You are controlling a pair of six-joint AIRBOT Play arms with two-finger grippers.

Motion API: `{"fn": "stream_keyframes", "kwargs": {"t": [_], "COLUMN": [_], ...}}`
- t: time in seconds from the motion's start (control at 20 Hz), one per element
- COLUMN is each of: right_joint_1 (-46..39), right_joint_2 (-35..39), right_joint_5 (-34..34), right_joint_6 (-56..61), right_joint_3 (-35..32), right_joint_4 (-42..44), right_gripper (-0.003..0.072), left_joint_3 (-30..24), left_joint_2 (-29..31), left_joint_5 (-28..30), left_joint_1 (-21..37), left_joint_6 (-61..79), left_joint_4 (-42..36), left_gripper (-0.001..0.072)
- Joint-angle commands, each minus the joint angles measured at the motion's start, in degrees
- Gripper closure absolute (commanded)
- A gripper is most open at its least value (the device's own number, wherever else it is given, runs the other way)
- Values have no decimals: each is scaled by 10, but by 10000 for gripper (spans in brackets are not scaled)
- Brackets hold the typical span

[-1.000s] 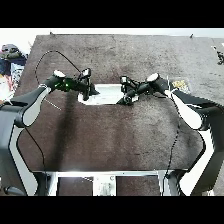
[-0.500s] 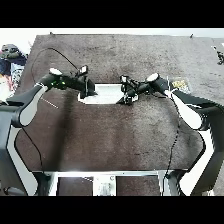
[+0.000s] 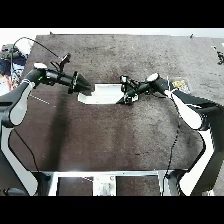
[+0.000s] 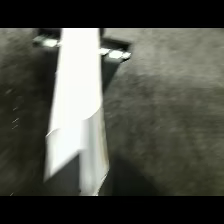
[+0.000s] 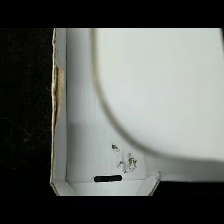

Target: Fold the box and place the chain.

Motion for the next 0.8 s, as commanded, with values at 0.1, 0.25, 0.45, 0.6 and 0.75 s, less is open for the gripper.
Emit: {"fn": "stream_keyframes", "kwargs": {"t": [0.1, 0.25, 0.45, 0.6, 0.75], "right_joint_1": [0, 0, 0, 0, 0], "right_joint_2": [0, 0, 0, 0, 0], "right_joint_5": [0, 0, 0, 0, 0], "right_joint_6": [0, 0, 0, 0, 0], "right_joint_3": [0, 0, 0, 0, 0], "right_joint_4": [0, 0, 0, 0, 0], "right_gripper": [281, 280, 281, 281, 281], "left_joint_3": [1, 1, 1, 1, -5], "left_joint_2": [-1, -1, 0, -2, -5], "left_joint_5": [16, 83, 178, 205, 224], "left_joint_1": [-44, -61, -63, -64, -64], "left_joint_6": [-14, -14, -14, -14, -14], "left_joint_4": [35, 39, -6, -7, -3], "left_gripper": [699, 698, 699, 699, 699]}}
